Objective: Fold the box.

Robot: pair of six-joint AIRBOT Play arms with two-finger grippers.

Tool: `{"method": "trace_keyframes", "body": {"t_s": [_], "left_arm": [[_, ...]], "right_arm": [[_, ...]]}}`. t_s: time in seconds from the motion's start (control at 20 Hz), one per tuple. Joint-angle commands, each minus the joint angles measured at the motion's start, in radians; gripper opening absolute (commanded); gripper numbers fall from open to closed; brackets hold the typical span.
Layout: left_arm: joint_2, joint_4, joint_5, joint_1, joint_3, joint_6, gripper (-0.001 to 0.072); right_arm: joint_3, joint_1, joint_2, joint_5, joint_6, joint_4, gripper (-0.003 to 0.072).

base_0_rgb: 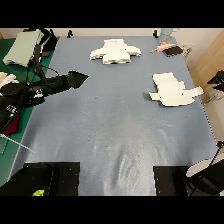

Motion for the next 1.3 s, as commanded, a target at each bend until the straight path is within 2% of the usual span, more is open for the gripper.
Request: {"method": "trace_keyframes", "body": {"t_s": [0.0, 0.15, 0.45, 0.5, 0.55, 0.75, 0.85, 1.05, 1.15, 1.25], "left_arm": [[0.000, 0.000, 0.027, 0.001, 0.001, -0.004, 0.0675], [0.000, 0.000, 0.042, 0.001, 0.001, -0.004, 0.0675], [0.000, 0.000, 0.039, 0.001, 0.001, -0.004, 0.0675], [0.000, 0.000, 0.039, 0.001, 0.001, -0.004, 0.0675], [0.000, 0.000, 0.038, 0.001, 0.001, -0.004, 0.0675], [0.000, 0.000, 0.036, 0.001, 0.001, -0.004, 0.0675], [0.000, 0.000, 0.036, 0.001, 0.001, -0.004, 0.0675], [0.000, 0.000, 0.038, 0.001, 0.001, -0.004, 0.0674], [0.001, 0.000, 0.037, 0.001, 0.001, -0.004, 0.0673], [0.003, 0.000, 0.025, 0.001, 0.001, -0.004, 0.0673]], "right_arm": [[0.051, -0.002, -0.082, 0.036, -0.113, 0.102, 0.0461], [0.051, 0.002, -0.113, 0.065, -0.121, 0.097, 0.0461], [0.051, 0.014, -0.127, 0.211, -0.169, 0.115, 0.0445], [0.051, 0.018, -0.126, 0.220, -0.189, 0.126, 0.0368], [0.051, 0.024, -0.123, 0.230, -0.217, 0.150, 0.0248], [0.051, 0.053, -0.112, 0.289, -0.259, 0.254, 0.0003], [0.051, 0.078, -0.108, 0.336, -0.257, 0.281, 0.0003], [0.047, 0.135, -0.093, 0.433, -0.220, 0.487, 0.0002], [0.019, 0.186, -0.048, 0.423, -0.193, 0.489, 0.0001], [-0.060, 0.237, 0.052, 0.353, -0.178, 0.428, 0.0000]]}}
